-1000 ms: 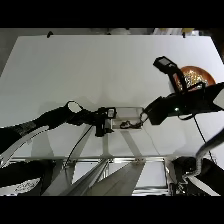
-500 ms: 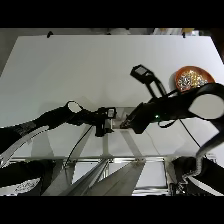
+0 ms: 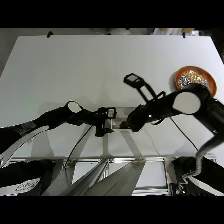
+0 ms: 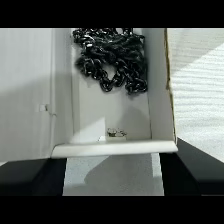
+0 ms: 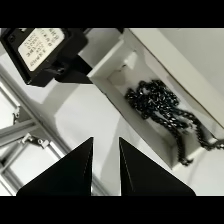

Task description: Fold the box and place the chain.

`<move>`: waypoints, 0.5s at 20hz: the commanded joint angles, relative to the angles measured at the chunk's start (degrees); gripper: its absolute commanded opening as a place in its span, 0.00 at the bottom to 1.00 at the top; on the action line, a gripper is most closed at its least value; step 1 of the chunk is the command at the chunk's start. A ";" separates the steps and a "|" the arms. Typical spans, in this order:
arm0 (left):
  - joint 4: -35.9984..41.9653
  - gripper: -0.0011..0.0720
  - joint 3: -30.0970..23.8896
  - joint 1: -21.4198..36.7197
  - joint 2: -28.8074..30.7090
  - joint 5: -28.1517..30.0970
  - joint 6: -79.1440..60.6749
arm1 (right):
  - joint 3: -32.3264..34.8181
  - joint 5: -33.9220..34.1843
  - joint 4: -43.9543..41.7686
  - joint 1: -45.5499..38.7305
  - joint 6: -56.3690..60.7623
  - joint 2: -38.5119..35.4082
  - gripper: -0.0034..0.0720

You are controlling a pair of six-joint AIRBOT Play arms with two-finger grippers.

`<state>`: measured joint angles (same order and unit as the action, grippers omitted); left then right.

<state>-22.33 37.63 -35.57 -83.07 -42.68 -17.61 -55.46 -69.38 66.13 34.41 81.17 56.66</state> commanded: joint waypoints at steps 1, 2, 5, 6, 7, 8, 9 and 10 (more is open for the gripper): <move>0.00 0.39 0.02 0.00 0.00 0.02 0.00 | -1.27 -5.86 2.43 -6.71 0.04 -2.10 0.16; 0.00 0.39 0.02 0.00 0.00 0.00 0.00 | -1.27 -7.91 3.82 -9.09 0.04 -2.29 0.15; 0.00 0.39 0.02 0.00 0.00 0.00 0.00 | -0.76 -10.36 9.35 -16.13 0.00 -2.19 0.15; 0.00 0.39 0.02 0.00 0.00 0.00 0.00 | -0.37 -9.42 11.08 -18.10 0.00 -1.97 0.15; 0.00 0.39 0.02 0.00 0.00 0.00 0.00 | 0.11 -7.37 12.96 -20.11 0.02 -1.55 0.15; 0.00 0.39 0.02 0.00 0.00 0.02 0.00 | 0.52 -4.57 14.60 -22.08 0.04 -0.87 0.15; 0.00 0.39 0.02 0.00 0.00 0.02 0.00 | 0.66 -2.27 15.74 -23.91 0.07 0.22 0.15; 0.00 0.39 0.02 0.00 0.00 0.00 0.00 | 0.68 -0.31 16.70 -25.73 0.96 1.68 0.16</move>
